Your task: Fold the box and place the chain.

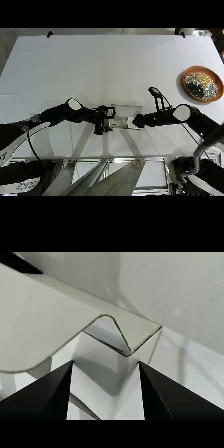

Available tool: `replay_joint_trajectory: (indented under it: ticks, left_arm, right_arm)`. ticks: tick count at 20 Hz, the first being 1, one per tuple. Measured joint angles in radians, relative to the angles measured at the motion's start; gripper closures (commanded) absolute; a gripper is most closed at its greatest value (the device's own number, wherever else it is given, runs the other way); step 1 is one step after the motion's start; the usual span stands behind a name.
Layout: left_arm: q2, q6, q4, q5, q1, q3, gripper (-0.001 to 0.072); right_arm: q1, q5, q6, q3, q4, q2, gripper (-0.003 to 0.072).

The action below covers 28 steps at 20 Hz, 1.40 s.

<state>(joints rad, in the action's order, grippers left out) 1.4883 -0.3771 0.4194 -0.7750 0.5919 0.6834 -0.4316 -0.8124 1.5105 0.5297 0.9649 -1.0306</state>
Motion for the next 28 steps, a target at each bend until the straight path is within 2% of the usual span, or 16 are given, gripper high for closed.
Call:
replay_joint_trajectory:
  ticks: [3, 12, 22, 28]
  left_arm:
    - [0.0, 0.0, 0.0, 0.0, 0.0, 0.0, 0.0372]
    - [0.0, 0.0, 0.0, 0.0, 0.0, 0.0, 0.0372]
    - [0.0, 0.0, 0.0, 0.0, 0.0, 0.0, 0.0372]
    - [0.0, 0.0, 0.0, 0.0, 0.0, 0.0, 0.0372]
  right_arm:
    - [-0.05, -0.008, 0.151, 0.048, 0.125, -0.037, 0.023]
    - [-0.153, -0.063, 0.484, 0.123, 0.339, -0.068, 0.0232]
    - [-0.249, -0.128, 0.785, 0.149, 0.514, -0.07, 0.0231]
    - [-0.323, -0.22, 0.954, 0.206, 0.626, -0.109, 0.0229]
